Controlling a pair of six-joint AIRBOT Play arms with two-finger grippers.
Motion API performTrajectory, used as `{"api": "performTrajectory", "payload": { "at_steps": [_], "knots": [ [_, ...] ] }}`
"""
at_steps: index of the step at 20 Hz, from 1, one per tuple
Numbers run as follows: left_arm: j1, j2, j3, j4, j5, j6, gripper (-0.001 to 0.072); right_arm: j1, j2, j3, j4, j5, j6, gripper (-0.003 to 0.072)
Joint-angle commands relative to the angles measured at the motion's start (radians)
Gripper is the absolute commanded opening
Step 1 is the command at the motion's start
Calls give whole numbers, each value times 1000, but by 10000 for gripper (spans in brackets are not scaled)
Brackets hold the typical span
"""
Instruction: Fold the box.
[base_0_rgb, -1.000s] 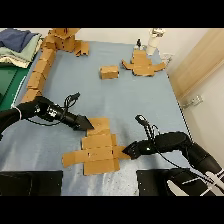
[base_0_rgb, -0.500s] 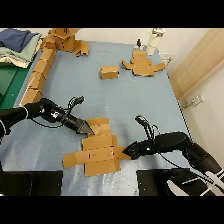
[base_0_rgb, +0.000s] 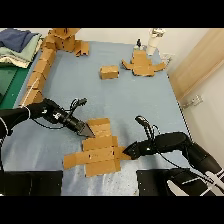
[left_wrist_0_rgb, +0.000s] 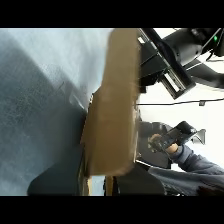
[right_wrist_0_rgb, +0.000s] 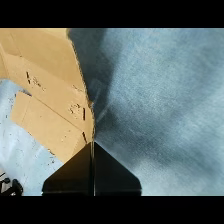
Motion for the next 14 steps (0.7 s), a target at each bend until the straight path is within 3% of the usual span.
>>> {"api": "performTrajectory", "payload": {
  "at_steps": [1, 14],
  "knots": [
    [-7, -1, 8, -3, 20, 2, 172, 1, 0, 0, -1, 0, 0, 1],
    [-9, -1, 14, 22, -5, -8, 162, 1, 0, 0, -2, 1, 0, 1]
  ]
}}
